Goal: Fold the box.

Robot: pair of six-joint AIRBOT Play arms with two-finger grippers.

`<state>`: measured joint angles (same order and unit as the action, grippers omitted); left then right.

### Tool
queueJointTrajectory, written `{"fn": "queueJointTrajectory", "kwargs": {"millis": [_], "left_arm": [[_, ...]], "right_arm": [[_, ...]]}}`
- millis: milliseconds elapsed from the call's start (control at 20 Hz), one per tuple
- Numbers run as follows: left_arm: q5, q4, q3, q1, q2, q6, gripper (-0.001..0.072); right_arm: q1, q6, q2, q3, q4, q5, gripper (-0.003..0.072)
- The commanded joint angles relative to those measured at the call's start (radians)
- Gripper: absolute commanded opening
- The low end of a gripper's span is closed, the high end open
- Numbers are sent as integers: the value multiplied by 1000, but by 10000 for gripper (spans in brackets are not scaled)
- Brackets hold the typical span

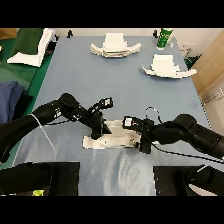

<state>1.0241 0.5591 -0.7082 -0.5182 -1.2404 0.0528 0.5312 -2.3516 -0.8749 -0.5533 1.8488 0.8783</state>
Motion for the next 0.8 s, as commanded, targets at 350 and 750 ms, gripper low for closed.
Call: {"fn": "queueJointTrajectory", "kwargs": {"millis": [350, 750], "left_arm": [[0, 0, -1, 0, 0, 0, 14], [0, 0, -1, 0, 0, 0, 13]], "right_arm": [[-101, -275, -66, 6, 208, 47, 720], [-108, -275, -72, 67, 208, -44, 720]]}}
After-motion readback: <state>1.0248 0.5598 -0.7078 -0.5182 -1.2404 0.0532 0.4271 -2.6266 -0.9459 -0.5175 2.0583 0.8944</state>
